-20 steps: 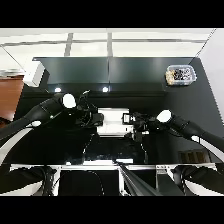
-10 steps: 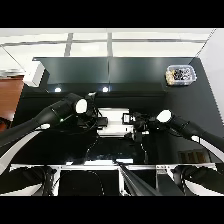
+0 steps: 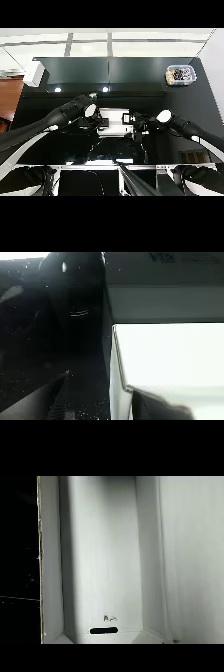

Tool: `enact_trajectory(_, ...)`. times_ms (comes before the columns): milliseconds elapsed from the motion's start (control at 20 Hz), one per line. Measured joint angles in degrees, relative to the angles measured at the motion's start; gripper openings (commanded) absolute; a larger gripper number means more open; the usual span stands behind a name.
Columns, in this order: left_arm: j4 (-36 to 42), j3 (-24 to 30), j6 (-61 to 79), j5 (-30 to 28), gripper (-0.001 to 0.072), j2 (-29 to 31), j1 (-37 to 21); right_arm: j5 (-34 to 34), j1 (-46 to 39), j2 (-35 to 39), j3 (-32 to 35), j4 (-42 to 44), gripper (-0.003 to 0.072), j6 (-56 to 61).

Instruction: Fold the box and place the chain.

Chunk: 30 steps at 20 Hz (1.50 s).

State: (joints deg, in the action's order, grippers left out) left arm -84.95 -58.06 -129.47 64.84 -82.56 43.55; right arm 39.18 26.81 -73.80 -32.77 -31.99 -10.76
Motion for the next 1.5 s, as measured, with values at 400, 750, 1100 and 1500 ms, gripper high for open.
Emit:
enact_trajectory(400,0.04,-0.24,-1.03,-3.43,0.0216,-0.85,1.64,0.00,0.00,0.00,0.00,-0.02,0.0445,0.00)
enact_trajectory(750,-0.42,-2.89,-1.11,-1.73,0.0147,-2.84,2.43,-0.07,-0.02,0.00,0.00,0.02,0.0445,0.17)
enact_trajectory(1100,0.22,-4.07,-0.96,-0.85,0.0489,-3.19,2.60,-0.04,-0.02,0.00,-0.02,-0.04,0.0444,-0.04)
enact_trajectory(1500,-0.35,-4.13,-2.27,1.16,0.0024,-3.19,2.60,0.07,-0.02,0.00,0.00,0.02,0.0444,0.11)
